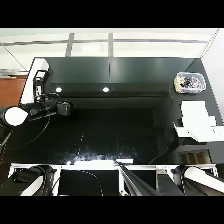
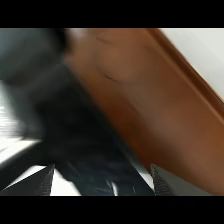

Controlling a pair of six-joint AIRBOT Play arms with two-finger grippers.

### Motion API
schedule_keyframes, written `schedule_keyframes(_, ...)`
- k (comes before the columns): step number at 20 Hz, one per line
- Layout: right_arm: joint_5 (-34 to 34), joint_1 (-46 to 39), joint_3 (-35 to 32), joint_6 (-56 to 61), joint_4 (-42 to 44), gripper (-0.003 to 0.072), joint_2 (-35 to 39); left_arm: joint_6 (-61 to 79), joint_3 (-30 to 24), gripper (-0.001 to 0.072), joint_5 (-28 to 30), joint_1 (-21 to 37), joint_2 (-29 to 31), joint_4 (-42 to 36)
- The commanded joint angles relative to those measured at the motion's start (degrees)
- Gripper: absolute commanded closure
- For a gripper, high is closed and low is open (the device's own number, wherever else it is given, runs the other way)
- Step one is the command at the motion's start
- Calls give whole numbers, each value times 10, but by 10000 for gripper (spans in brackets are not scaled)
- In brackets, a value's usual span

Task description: Fold the box and place the chain.

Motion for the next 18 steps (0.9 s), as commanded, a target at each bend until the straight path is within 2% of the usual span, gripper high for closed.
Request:
schedule_keyframes(1, 70, -82, 20, -26, -28, -34, -46, -23, 0, -6, -8, 0, 0, 12)
schedule_keyframes(3, 95, -103, 20, -92, -1, -34, -71, -23, 0, -5, -9, 0, 0, 12)
schedule_keyframes(10, 136, -111, 44, -139, -3, -34, -121, -22, 0, -2, -35, 0, 0, 21)
schedule_keyframes(13, 214, -111, 91, -181, 17, -34, -161, -23, 0, -2, -35, 0, 0, 20)
schedule_keyframes(15, 247, -111, 93, -204, 16, -34, -167, -23, 0, -2, -35, 0, 0, 16)
schedule_keyframes(16, 256, -111, 93, -207, 11, 5, -167, -23, 0, -1, -36, 0, 0, 16)
schedule_keyframes(17, 263, -113, 93, -211, 12, 180, -167, -23, 0, -1, -36, 0, 0, 16)
schedule_keyframes(18, 267, -112, 93, -214, 13, 206, -167, -23, 0, 0, -36, 0, 0, 16)
